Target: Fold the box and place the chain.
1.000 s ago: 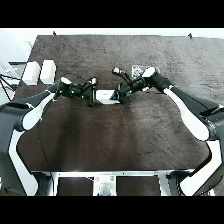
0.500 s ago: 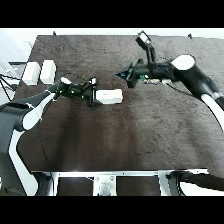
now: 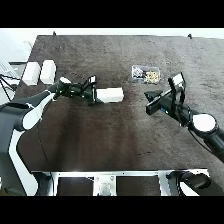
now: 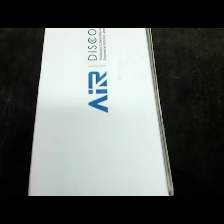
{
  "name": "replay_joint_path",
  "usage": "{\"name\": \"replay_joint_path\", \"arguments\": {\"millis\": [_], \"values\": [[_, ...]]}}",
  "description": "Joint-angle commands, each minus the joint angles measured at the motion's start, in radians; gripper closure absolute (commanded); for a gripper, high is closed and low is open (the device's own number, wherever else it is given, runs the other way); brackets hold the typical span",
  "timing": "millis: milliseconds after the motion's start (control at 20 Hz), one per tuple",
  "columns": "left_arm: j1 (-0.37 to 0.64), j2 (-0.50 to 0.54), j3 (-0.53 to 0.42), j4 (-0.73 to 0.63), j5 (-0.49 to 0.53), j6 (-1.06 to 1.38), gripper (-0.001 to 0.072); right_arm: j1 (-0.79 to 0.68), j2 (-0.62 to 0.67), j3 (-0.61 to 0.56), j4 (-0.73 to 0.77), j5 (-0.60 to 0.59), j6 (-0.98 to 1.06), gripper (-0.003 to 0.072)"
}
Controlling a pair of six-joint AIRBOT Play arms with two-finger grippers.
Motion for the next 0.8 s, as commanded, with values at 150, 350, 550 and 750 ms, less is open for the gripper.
{"name": "replay_joint_path", "arguments": {"millis": [150, 350, 550, 750], "values": [[0.000, 0.004, 0.001, -0.018, 0.001, -0.041, 0.0689, 0.001, 0.059, -0.076, 0.000, -0.069, 0.006, 0.0677], [0.056, 0.072, 0.000, -0.011, 0.090, -0.235, 0.0691, 0.001, 0.059, -0.077, 0.008, -0.069, 0.006, 0.0677], [0.200, 0.191, -0.015, -0.013, 0.118, -0.428, 0.0695, 0.001, 0.059, -0.077, 0.011, -0.069, 0.006, 0.0677], [0.385, 0.427, -0.223, -0.009, 0.288, -0.470, 0.0695, 0.001, 0.059, -0.077, 0.010, -0.069, 0.006, 0.0677]]}}
